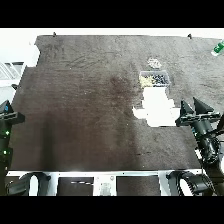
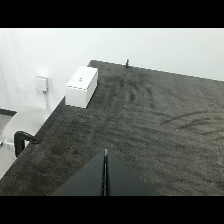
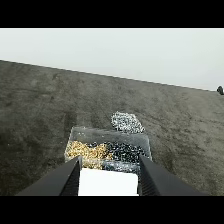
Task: Fold the box and place the chain.
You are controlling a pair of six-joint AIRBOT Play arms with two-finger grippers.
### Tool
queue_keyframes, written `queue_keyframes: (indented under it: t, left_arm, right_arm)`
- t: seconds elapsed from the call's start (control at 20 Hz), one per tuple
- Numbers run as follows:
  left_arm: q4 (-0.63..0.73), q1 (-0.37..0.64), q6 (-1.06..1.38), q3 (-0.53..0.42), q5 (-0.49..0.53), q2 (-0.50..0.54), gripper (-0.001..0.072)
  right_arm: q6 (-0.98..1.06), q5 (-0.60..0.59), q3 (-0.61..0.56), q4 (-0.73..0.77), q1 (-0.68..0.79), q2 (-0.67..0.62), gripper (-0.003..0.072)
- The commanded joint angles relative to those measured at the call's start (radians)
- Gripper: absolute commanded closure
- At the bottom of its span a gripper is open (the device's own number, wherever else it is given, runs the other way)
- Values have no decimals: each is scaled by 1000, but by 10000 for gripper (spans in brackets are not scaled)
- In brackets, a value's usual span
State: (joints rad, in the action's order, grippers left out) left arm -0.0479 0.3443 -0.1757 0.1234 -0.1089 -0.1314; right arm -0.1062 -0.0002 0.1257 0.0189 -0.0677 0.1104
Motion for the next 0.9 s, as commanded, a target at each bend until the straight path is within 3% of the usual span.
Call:
queue_keyframes:
  t: [0.0,0.15,0.2,0.25,0.4,0.5,0.6,0.7,0.8,0.85]
  left_arm:
    - [0,0,0,0,0,0,689]
    - [0,0,0,0,0,0,689]
    - [0,0,0,0,0,0,689]
    - [0,0,0,0,0,0,689]
    - [0,0,0,0,0,0,689]
    - [0,0,0,0,0,0,689]
    - [0,0,0,0,0,0,689]
    - [0,0,0,0,0,0,689]
    - [0,0,0,0,0,0,689]
    - [0,0,0,0,0,0,689]
  right_arm:
    - [0,1,0,-1,-1,-1,270]
    - [1,0,0,0,-1,-1,256]
    - [19,1,1,0,-1,-1,160]
    - [27,0,12,0,0,0,137]
    - [57,-50,61,0,1,26,154]
    - [101,-131,112,0,7,120,154]
    - [146,-118,181,0,59,270,154]
    - [204,-10,269,0,163,457,153]
    - [266,266,369,-22,329,662,154]
    - [366,444,429,-104,435,767,153]
